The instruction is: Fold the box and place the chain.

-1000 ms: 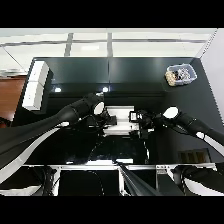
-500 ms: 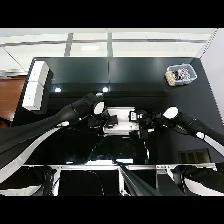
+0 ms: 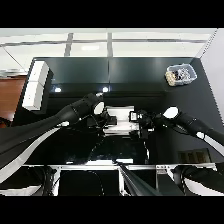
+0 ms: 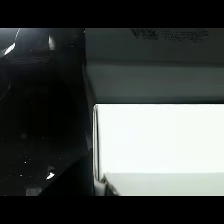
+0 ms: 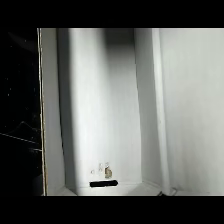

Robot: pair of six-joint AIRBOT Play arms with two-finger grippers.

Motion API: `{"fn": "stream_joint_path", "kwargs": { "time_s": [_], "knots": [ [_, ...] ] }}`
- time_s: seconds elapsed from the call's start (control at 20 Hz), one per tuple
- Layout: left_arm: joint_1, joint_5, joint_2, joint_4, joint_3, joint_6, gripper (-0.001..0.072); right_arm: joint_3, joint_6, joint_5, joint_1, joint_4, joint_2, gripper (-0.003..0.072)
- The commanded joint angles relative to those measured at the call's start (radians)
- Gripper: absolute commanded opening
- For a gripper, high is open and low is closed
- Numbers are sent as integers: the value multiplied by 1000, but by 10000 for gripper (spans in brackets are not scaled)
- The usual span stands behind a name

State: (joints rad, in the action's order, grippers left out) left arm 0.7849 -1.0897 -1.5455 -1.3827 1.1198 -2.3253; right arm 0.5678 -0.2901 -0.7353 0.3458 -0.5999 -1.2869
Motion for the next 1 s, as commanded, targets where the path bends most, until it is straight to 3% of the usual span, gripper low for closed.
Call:
{"fn": "stream_joint_path", "kwargs": {
  "time_s": [0.0,0.6,0.65,0.7,0.75,0.95],
  "knots": [
    [0,7,1,3,1,-2,28,0,2,-1,1,1,0,188],
    [0,6,1,3,1,-1,28,0,6,-1,5,20,0,202],
    [0,6,1,3,1,-1,28,0,6,-2,5,20,0,358],
    [0,6,1,3,1,-1,28,0,6,-1,5,20,0,665],
    [0,6,1,3,1,-1,27,0,6,-2,5,20,2,704],
    [-5,-28,1,-12,16,75,27,0,42,-72,0,-53,81,702]
  ]
}}
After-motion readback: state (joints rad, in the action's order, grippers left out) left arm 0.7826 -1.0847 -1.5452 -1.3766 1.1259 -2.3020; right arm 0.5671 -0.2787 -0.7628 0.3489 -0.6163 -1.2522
